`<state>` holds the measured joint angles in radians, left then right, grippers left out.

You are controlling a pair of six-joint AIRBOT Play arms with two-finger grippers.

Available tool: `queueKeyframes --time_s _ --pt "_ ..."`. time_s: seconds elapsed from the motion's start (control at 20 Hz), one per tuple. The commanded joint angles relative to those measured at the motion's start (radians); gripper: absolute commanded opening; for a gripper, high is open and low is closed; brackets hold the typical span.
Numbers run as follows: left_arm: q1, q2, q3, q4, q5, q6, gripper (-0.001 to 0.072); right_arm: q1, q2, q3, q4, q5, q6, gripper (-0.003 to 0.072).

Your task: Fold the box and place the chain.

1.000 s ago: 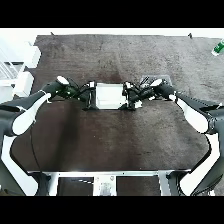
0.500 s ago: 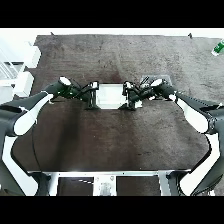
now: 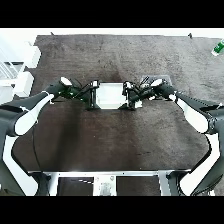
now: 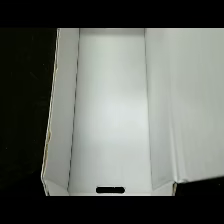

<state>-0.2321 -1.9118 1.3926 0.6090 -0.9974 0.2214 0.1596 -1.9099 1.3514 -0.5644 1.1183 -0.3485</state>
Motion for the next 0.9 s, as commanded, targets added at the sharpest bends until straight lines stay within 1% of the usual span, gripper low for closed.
queueKeyframes --time_s 0.0,0.85 --pt "0.0 -0.002 0.001 -0.008 0.002 -0.011 0.0713 0.001 0.0 0.0 0.0 0.001 -0.001 0.0563" --pt "0.0 -0.005 0.001 -0.048 -0.009 0.049 0.0705 0.001 0.0 0.0 0.0 0.001 -0.001 0.0563"
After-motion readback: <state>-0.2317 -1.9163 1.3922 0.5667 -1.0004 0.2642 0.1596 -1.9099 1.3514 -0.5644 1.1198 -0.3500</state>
